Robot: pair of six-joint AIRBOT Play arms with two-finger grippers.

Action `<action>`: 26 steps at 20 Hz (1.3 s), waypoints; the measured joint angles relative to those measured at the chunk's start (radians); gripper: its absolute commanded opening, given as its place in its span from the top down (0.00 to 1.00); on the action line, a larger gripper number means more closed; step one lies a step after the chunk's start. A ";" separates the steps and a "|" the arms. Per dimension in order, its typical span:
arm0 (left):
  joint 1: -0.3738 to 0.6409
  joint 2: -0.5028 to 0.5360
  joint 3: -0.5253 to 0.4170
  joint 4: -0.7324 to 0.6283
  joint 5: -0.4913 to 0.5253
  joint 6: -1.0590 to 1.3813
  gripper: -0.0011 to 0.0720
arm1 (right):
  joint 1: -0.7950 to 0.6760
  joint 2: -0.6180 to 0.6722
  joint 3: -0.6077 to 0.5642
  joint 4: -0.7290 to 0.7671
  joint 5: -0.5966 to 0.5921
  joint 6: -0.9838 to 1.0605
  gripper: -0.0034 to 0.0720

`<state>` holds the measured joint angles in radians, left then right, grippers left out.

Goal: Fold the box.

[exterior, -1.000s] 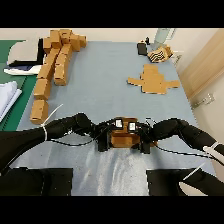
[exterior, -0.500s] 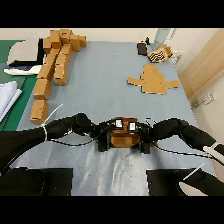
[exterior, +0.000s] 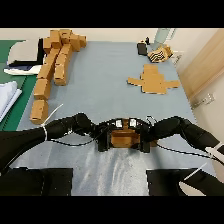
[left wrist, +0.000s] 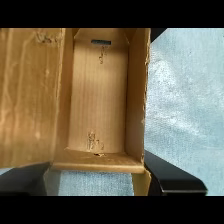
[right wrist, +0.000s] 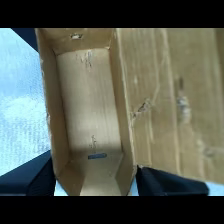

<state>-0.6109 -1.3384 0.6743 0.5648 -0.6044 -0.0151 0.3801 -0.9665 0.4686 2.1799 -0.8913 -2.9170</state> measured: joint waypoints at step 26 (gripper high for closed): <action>0.000 0.000 0.000 0.000 0.000 -0.002 0.38 | 0.000 0.433 0.005 0.050 -0.170 0.904 0.09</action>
